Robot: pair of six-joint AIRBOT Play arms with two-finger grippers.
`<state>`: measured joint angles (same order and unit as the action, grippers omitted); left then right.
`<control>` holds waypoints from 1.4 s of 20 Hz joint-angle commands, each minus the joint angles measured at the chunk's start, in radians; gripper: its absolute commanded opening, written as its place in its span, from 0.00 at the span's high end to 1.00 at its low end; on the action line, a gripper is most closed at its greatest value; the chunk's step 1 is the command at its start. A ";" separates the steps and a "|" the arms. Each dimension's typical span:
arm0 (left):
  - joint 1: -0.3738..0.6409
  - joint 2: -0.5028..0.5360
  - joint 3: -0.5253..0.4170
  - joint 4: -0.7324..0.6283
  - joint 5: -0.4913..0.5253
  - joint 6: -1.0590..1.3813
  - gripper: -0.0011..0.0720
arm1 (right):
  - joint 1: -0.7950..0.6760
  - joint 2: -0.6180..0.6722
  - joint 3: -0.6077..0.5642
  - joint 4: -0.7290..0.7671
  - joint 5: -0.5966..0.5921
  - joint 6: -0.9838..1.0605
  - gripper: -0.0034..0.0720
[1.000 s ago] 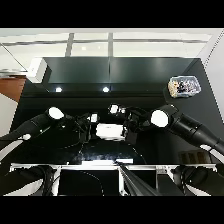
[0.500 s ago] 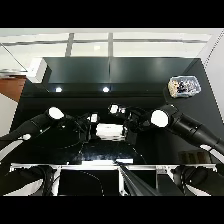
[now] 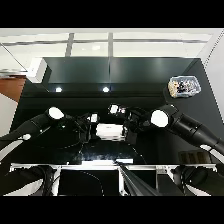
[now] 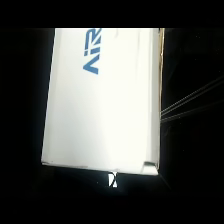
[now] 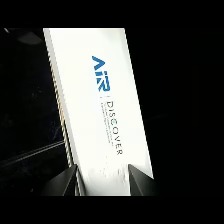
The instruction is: Fold the box and place the chain.
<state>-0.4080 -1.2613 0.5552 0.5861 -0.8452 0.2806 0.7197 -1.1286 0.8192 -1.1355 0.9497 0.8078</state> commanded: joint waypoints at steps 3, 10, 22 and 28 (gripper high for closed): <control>0.000 -0.001 0.000 0.000 0.001 0.000 0.41 | 0.000 -0.001 0.000 -0.001 -0.002 0.000 0.48; 0.000 0.000 0.000 0.000 0.000 0.000 0.41 | 0.000 -0.001 0.000 0.000 -0.004 0.000 0.61; 0.000 -0.001 0.000 0.000 0.000 0.000 0.41 | 0.000 -0.003 0.000 0.001 -0.004 0.000 0.49; 0.000 -0.001 0.000 0.000 0.000 0.000 0.41 | 0.040 -0.026 -0.002 0.000 -0.005 0.000 0.49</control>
